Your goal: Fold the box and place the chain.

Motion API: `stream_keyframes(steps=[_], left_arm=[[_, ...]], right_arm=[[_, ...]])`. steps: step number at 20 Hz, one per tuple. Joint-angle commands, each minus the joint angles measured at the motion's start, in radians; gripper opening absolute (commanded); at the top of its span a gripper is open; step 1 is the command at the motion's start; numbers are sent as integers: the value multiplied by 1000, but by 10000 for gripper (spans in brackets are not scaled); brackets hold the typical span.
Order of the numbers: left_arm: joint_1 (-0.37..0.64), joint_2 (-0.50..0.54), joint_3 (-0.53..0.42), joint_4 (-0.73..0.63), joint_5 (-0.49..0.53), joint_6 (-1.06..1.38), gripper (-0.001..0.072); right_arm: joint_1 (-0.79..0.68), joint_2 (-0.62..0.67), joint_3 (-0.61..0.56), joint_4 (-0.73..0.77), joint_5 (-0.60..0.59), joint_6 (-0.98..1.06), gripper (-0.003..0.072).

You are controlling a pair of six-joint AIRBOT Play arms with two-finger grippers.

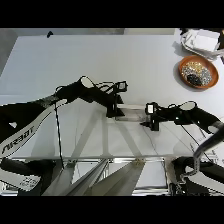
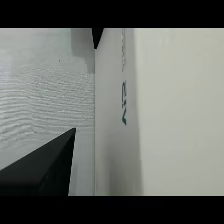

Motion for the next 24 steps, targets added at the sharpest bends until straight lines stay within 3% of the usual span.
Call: stream_keyframes(steps=[1, 3, 6, 8, 9, 11, 12, 15, 18, 24], left_arm=[[24, 37, 1, 79, -37, -33, 534], [43, 69, 1, 200, -44, -114, 537], [88, 124, 1, 332, -78, -251, 693], [125, 178, 1, 367, -126, -308, 690], [138, 204, 1, 365, -158, -340, 624], [137, 247, 1, 364, -275, -375, 115], [117, 251, 1, 356, -350, -357, -1], [14, 251, -14, 344, -406, -359, 0], [-101, 250, -19, 228, -232, -327, 0], [-145, 230, -19, 6, 439, -428, -1]], right_arm=[[0, 1, 0, 0, 1, 1, 413], [0, 1, 0, 0, 0, 1, 413], [0, 1, 0, 0, 1, 1, 413], [0, 1, 0, 0, 0, 1, 413], [0, 1, 0, 0, 1, 1, 413], [0, 1, 0, 0, 0, 1, 413], [0, 1, 0, 1, 0, 1, 413], [0, 1, 0, 0, 0, 1, 413], [0, 1, 0, 0, 0, 1, 413], [0, 1, 0, 0, 0, 1, 413]])
